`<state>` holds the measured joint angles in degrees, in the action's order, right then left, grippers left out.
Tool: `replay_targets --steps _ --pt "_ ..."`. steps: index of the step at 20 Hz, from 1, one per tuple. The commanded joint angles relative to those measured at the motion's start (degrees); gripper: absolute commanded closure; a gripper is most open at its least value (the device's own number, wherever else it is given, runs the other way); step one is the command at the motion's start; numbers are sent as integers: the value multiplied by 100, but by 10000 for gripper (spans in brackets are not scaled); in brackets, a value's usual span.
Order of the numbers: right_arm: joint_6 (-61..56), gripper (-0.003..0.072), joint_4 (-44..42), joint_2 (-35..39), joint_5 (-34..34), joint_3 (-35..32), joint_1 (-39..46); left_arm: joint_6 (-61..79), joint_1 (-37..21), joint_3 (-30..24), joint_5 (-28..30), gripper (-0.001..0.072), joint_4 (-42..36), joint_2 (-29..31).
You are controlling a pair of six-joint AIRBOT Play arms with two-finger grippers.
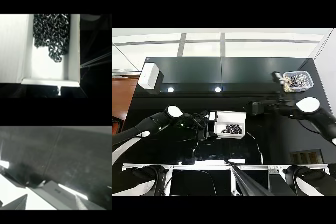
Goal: Fold the box and place the chain.
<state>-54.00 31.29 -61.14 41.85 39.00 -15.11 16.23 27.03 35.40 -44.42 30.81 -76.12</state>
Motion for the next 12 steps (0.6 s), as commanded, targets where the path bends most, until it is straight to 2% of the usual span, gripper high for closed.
replay_targets --steps 1,3,5,9,12 --pt "881 -10 -70 -549 81 243 -516 4 0 2 7 289 0 -4" --pt "2240 -10 83 -463 1005 337 -522 2 0 2 4 289 0 -4" --pt "2973 -10 505 -345 1526 455 -525 2 0 2 7 289 0 -4" --pt "3523 -10 1023 -295 1904 490 -584 2 0 0 4 289 0 -4" --pt "3799 -9 1082 -345 1604 487 -804 2 0 0 2 289 0 -4"
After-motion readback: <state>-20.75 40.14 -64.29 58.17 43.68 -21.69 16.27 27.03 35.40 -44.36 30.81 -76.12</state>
